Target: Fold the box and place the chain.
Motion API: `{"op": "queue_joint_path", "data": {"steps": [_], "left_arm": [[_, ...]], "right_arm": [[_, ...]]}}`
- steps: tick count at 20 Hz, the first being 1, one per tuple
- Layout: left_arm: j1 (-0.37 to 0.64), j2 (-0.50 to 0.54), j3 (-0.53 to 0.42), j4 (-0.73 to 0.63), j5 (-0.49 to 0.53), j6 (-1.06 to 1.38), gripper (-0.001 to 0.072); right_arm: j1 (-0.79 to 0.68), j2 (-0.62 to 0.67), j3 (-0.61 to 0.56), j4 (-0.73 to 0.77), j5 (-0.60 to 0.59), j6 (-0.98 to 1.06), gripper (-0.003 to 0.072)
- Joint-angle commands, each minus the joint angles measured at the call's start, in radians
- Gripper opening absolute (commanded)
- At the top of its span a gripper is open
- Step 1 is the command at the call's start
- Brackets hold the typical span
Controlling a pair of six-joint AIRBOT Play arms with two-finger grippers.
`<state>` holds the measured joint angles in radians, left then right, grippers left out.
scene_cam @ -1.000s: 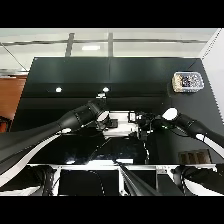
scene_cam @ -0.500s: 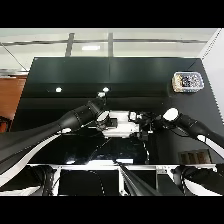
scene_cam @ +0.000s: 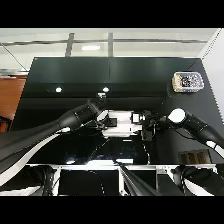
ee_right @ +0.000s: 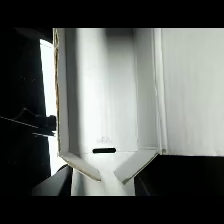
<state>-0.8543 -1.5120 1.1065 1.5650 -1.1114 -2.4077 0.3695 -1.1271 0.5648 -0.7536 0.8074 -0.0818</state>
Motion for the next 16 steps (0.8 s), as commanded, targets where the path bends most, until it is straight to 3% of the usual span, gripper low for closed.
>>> {"op": "queue_joint_path", "data": {"steps": [1, 2, 5, 9, 16], "left_arm": [[0.002, 0.0, 0.001, -0.003, -0.002, -0.001, 0.0023], [0.002, 0.0, 0.001, -0.003, -0.001, -0.001, 0.0023], [0.002, 0.0, 0.001, -0.003, -0.001, -0.001, 0.0023], [0.002, 0.0, 0.001, -0.003, -0.001, -0.001, 0.0023], [0.002, 0.0, 0.001, -0.003, -0.001, -0.001, 0.0023]], "right_arm": [[0.001, 0.009, 0.0, -0.006, 0.013, 0.011, 0.0199], [0.002, 0.008, 0.0, -0.006, 0.026, 0.011, 0.0094], [0.016, -0.002, 0.0, 0.05, 0.024, 0.023, 0.0093], [0.084, -0.048, 0.0, 0.186, -0.088, 0.023, 0.0094], [0.098, -0.054, 0.0, 0.178, -0.093, 0.033, 0.0095]]}}
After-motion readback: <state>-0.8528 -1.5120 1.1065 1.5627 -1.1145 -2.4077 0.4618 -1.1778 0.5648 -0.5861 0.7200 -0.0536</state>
